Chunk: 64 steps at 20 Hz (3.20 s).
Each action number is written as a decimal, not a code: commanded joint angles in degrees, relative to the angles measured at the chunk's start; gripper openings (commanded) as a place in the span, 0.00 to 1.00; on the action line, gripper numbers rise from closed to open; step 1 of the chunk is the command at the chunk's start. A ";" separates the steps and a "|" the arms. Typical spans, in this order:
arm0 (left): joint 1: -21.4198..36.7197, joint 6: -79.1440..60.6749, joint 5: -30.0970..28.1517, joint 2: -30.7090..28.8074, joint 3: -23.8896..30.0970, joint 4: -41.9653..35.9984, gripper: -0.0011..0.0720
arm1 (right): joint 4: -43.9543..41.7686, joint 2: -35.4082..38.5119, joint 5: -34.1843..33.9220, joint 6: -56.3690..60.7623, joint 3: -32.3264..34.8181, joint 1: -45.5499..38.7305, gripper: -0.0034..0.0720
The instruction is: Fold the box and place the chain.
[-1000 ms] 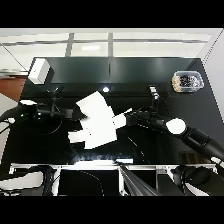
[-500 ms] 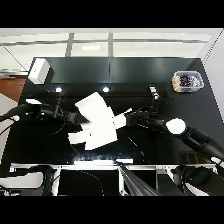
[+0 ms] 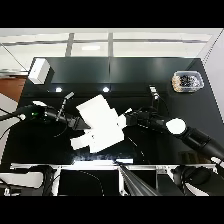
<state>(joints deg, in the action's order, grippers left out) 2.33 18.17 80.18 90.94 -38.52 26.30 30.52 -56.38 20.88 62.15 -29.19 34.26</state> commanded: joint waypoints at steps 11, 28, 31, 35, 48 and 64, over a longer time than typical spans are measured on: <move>-0.17 -1.68 0.42 0.46 -1.03 0.15 0.22 | 0.02 0.04 1.01 -0.02 0.04 0.02 0.10; -18.38 -17.16 -18.51 -19.91 -6.60 8.87 0.05 | 32.44 13.46 37.33 -0.57 -9.03 -33.44 0.99; -21.57 -19.67 -23.47 -19.76 -6.47 11.26 0.05 | 33.81 13.46 35.87 -0.68 -9.01 -33.44 0.99; -21.90 -23.43 -24.72 -17.35 -4.46 8.76 0.05 | 30.36 13.42 35.52 -6.58 -8.66 -33.42 0.99; -23.04 -27.54 -29.42 -12.50 -1.70 13.11 0.05 | 29.53 8.48 20.74 -13.38 -0.70 -13.75 0.99; -25.11 -30.64 -29.42 -11.13 -1.86 13.79 0.06 | 33.97 -0.33 29.68 -34.45 -0.24 -0.57 0.99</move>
<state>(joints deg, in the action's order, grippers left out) -22.74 -12.38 50.74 79.77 -40.38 39.94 63.46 -56.40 46.54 30.98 -29.47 33.28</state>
